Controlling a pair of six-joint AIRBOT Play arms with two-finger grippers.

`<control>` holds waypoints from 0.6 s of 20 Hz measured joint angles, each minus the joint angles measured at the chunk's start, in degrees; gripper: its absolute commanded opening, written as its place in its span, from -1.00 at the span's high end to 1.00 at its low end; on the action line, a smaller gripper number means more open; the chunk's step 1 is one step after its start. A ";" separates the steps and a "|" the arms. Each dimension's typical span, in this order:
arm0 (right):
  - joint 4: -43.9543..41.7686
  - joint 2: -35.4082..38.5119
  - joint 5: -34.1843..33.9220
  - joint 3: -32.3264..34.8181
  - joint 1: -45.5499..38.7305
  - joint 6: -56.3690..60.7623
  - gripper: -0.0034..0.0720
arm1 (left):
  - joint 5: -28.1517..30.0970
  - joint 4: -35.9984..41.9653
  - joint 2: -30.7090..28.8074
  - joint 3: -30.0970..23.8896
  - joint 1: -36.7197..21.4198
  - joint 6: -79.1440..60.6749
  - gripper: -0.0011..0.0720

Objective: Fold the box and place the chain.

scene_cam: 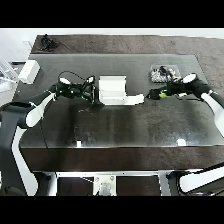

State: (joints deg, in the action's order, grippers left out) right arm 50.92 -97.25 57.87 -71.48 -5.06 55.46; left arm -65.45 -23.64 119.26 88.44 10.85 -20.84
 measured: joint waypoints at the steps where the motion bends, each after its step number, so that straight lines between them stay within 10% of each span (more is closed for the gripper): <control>1: -0.70 -0.96 0.13 -0.24 1.66 0.31 0.90 | 0.00 0.00 0.00 -0.02 0.00 0.00 0.00; 12: 0.37 -3.23 6.84 -12.96 11.37 4.02 0.90 | 0.09 0.00 0.00 -0.02 0.00 -0.02 0.00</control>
State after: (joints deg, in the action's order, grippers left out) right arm 51.29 -100.49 64.71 -84.44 6.31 59.48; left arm -65.36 -23.64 119.26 88.42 10.85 -20.86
